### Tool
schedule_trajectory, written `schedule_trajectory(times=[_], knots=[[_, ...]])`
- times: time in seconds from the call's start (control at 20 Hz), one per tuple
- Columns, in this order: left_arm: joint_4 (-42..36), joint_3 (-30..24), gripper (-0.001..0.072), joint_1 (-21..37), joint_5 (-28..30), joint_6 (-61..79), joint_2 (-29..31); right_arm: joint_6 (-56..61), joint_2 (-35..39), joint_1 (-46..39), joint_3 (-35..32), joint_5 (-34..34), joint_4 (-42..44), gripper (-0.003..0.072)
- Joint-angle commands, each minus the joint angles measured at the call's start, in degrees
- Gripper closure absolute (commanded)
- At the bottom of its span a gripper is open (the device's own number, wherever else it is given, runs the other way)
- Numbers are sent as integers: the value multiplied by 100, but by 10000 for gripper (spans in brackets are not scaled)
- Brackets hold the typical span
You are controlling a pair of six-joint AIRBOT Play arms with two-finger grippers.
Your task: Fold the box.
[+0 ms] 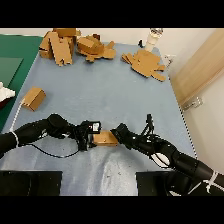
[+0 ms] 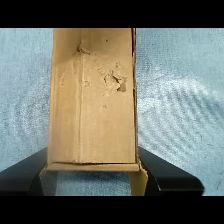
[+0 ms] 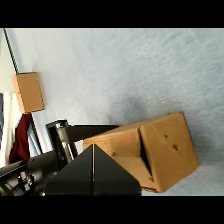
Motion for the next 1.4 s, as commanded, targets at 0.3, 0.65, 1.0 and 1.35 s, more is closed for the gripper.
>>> schedule_trajectory(times=[0.3,0.65,1.0,1.35], knots=[[0,0,422,0,0,-2,2,81,-195,234,-74,122,144,687],[0,0,422,0,0,-2,2,79,-197,234,-81,409,94,687],[0,0,422,0,0,0,2,76,-87,234,-61,35,-9,687],[-4,2,422,0,63,-173,2,79,1268,-168,173,-87,-901,686]])
